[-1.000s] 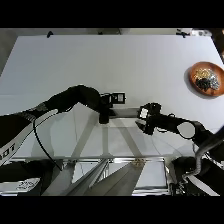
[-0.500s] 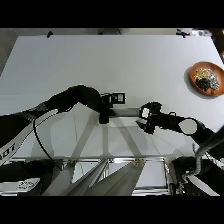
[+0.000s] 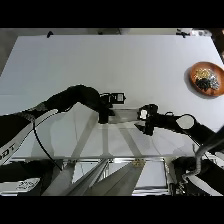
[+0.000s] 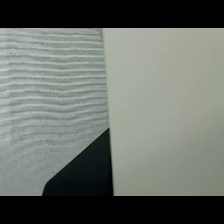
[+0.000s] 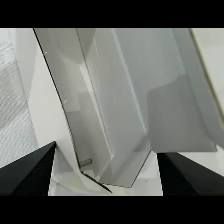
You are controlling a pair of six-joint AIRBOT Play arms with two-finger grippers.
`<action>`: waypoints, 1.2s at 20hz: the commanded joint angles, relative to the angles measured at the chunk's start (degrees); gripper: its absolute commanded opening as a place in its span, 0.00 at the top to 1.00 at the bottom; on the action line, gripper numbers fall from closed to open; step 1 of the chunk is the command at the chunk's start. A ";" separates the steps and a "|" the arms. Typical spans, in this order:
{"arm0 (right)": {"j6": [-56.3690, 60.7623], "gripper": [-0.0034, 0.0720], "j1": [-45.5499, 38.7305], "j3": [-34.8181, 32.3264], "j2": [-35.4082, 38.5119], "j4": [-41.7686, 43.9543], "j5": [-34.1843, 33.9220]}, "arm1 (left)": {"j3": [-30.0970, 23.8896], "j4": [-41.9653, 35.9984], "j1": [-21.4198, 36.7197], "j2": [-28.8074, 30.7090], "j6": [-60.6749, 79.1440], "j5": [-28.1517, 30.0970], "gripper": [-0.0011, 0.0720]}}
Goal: Fold the box and place the chain.
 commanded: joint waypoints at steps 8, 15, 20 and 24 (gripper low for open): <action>-12.33 0.06 -3.96 0.00 -3.85 10.86 6.78 | -0.02 -0.09 -0.02 -0.04 -0.02 -0.22 0.97; -17.70 0.06 -3.96 0.00 -8.33 16.44 8.13 | -0.02 -0.09 -0.02 -0.04 -0.02 -0.22 0.97; -21.09 0.06 -4.85 0.00 -8.92 16.41 10.51 | -0.02 -0.11 -0.02 -0.04 -0.02 -0.22 0.97; -24.28 0.06 -6.47 0.00 -8.96 16.31 11.61 | -0.02 -0.11 -0.02 -0.04 -0.02 -0.20 0.97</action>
